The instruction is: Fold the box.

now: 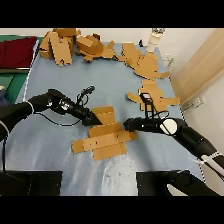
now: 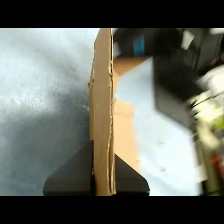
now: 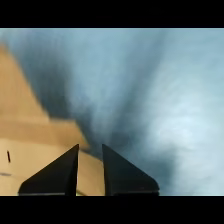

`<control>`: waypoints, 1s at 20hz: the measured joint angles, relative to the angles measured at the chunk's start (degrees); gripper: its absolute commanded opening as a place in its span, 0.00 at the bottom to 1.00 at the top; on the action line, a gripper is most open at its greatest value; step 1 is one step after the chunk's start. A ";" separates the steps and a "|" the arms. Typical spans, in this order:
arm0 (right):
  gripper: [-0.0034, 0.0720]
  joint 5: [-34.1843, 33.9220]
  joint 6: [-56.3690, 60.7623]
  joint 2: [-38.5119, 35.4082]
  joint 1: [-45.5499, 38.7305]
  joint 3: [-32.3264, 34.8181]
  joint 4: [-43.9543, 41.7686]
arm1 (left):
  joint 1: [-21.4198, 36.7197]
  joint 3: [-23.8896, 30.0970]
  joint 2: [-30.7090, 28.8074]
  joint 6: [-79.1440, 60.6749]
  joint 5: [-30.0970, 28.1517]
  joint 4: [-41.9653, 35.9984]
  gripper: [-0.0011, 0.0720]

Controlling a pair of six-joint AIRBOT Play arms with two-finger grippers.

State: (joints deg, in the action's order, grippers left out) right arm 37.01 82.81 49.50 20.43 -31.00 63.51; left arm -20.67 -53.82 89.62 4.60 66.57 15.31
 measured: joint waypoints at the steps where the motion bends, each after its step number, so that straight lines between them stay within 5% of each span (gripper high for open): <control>1: 0.56 0.52 0.94 -0.02 -1.75 -1.36 1.38 | -1.07 0.00 -1.09 -1.07 -1.57 1.81 0.03; 3: 0.55 2.47 3.26 -0.02 -5.70 -3.54 4.39 | -2.40 0.00 -2.95 -2.36 -3.69 4.66 0.03; 6: 0.35 5.25 5.68 0.00 -10.47 -5.11 6.80 | -3.41 0.00 -5.55 -3.76 -5.70 6.71 0.03; 20: 0.35 8.17 7.37 0.48 -13.51 -6.03 7.02 | -9.81 6.27 -10.45 -17.18 -20.22 1.18 0.03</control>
State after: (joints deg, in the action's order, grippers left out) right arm 45.19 90.17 49.98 6.92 -37.04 70.52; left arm -30.48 -47.55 79.18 -12.58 46.35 16.49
